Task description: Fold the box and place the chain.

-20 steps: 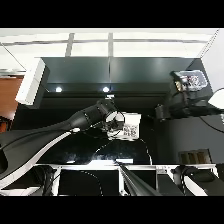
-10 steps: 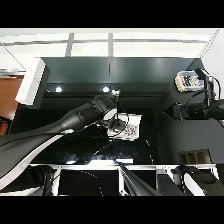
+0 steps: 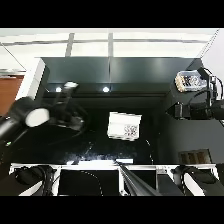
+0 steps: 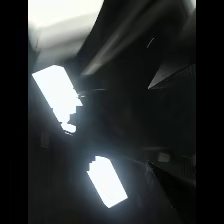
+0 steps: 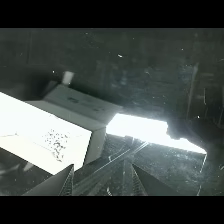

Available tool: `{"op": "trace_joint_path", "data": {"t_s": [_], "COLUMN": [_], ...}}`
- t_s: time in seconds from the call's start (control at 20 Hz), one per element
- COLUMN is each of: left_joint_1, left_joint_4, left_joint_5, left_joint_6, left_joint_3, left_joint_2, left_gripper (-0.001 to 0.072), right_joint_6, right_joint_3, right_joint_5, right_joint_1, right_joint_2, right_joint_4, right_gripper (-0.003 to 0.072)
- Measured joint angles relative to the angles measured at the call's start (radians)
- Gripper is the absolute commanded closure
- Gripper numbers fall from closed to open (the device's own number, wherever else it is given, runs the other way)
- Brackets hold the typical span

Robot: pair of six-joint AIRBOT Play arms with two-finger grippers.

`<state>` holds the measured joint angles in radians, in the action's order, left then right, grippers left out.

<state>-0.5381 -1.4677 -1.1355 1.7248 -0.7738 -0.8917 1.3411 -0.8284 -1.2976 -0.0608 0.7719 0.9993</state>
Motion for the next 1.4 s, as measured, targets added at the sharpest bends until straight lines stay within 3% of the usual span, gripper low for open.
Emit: {"op": "trace_joint_path", "data": {"t_s": [0.1,0.25,0.3,0.35,0.45,0.6,0.85,1.1,1.4], "left_joint_1": [0.153,0.314,0.335,0.344,0.336,0.278,0.185,0.156,0.102], "left_joint_4": [0.266,0.743,0.851,0.921,1.033,1.05,0.903,0.894,0.921], "left_joint_5": [0.109,0.161,0.156,0.156,0.155,0.156,0.218,0.217,0.213], "left_joint_6": [-0.215,-0.723,-0.892,-1.027,-1.339,-1.624,-1.904,-2.013,-2.033], "left_joint_3": [0.153,0.347,0.385,0.409,0.443,0.419,0.271,0.134,0.09], "left_joint_2": [0.079,0.111,0.104,0.095,0.055,-0.022,-0.203,-0.384,-0.453], "left_gripper": [0.0201,0.0189,0.0055,0.0,-0.0002,-0.0002,-0.0002,-0.0002,-0.0002], "right_joint_6": [0.003,0.012,0.016,0.018,0.023,0.051,0.073,0.081,0.084], "right_joint_3": [0.0,0.0,0.0,0.0,0.0,0.0,0.0,0.0,0.002], "right_joint_5": [0.003,0.01,0.014,0.016,0.018,0.021,0.023,0.023,0.029], "right_joint_1": [0.0,0.0,0.0,0.0,0.0,0.0,0.0,0.0,0.0], "right_joint_2": [0.0,0.0,0.0,0.0,0.0,0.0,0.0,0.0,0.0], "right_joint_4": [0.0,0.0,0.0,0.0,0.0,0.0,0.0,0.002,0.006], "right_gripper": [0.0252,0.0252,0.0252,0.0252,0.0252,0.0252,0.0252,0.0252,0.0252]}}
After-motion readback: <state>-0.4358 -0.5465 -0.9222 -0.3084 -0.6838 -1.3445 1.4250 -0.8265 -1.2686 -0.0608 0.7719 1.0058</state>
